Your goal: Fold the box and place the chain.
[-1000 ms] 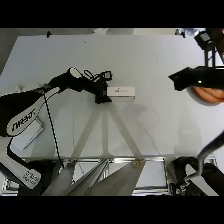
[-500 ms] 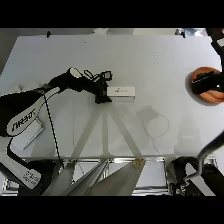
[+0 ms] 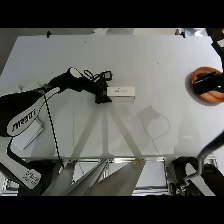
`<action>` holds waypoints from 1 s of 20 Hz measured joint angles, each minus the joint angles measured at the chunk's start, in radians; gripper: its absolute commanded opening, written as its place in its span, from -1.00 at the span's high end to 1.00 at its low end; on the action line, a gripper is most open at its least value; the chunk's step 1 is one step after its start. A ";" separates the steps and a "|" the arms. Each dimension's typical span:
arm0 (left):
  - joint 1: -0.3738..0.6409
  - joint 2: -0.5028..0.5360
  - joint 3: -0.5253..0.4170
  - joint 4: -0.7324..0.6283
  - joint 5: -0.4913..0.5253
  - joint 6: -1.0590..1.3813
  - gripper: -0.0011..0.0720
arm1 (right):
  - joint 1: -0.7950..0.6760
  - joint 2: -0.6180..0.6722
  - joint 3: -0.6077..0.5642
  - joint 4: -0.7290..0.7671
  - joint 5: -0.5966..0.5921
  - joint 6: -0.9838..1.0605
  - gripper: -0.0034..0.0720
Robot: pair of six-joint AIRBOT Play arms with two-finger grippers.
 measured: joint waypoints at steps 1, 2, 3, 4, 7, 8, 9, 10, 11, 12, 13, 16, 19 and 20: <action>0.000 0.005 -0.001 0.005 -0.027 -0.005 0.94 | 0.000 0.000 0.000 -0.001 0.000 0.000 0.88; -0.002 0.013 -0.002 0.010 -0.047 -0.015 0.94 | 0.000 0.000 0.000 -0.002 0.000 0.000 0.88; -0.002 0.021 -0.002 0.013 -0.047 -0.033 0.94 | 0.000 0.000 0.000 -0.002 0.000 0.000 0.88; -0.002 0.037 -0.003 0.021 -0.051 -0.053 0.94 | 0.000 0.000 0.000 -0.002 0.000 0.000 0.88; 0.000 0.098 -0.001 0.007 -0.047 -0.105 0.94 | 0.000 0.000 0.000 -0.002 0.000 0.000 0.88; -0.001 0.121 -0.001 0.007 -0.047 -0.122 0.94 | 0.000 0.000 0.000 -0.002 0.000 0.000 0.88; 0.000 0.149 -0.001 0.005 -0.043 -0.142 0.94 | 0.000 0.000 0.000 -0.002 0.000 0.000 0.88; 0.000 0.176 -0.001 0.001 -0.031 -0.161 0.94 | 0.000 0.000 0.000 -0.002 0.000 0.000 0.88; 0.000 0.207 -0.001 0.001 -0.022 -0.178 0.94 | 0.000 0.000 0.000 -0.002 0.000 0.000 0.88; 0.000 0.238 -0.001 0.001 -0.009 -0.193 0.94 | 0.000 0.000 0.000 -0.002 0.000 0.000 0.88; 0.000 0.273 -0.001 -0.002 0.022 -0.215 0.94 | 0.000 0.000 0.000 -0.002 0.000 0.000 0.88; 0.011 0.372 -0.001 -0.003 0.159 -0.314 0.93 | 0.000 0.000 0.000 -0.002 0.000 0.000 0.88; 0.054 0.458 -0.001 0.000 0.299 -0.402 0.94 | 0.000 0.000 0.000 -0.002 0.000 0.000 0.88; 0.077 0.478 -0.001 0.002 0.331 -0.429 0.94 | 0.000 0.000 0.000 -0.002 0.000 0.000 0.88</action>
